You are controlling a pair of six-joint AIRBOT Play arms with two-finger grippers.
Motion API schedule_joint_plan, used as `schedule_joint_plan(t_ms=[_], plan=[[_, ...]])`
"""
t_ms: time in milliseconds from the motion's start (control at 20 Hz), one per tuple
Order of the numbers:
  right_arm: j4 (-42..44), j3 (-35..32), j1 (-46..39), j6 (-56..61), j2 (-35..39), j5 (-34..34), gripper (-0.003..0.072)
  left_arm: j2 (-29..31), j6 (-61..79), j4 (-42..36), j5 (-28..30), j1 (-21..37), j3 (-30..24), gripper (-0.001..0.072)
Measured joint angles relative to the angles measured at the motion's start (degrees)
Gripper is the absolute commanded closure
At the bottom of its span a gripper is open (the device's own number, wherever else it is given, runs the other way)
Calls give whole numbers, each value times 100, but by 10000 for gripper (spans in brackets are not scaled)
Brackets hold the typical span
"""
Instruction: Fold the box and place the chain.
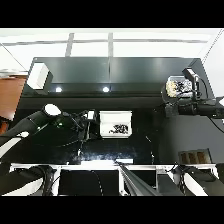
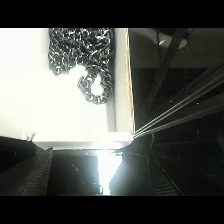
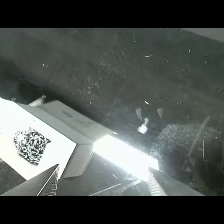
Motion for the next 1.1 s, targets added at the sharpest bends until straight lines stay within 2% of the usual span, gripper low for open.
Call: schedule_joint_plan(t_ms=[350,650,1100], plan=[[0,-234,0,0,-7,-61,67,-63,-11,20,105,-74,59,8],[-2,-258,0,0,-4,-83,67,-160,-24,20,138,-133,286,8],[-2,-262,0,0,-7,-87,67,-306,-109,50,173,-103,350,8]])
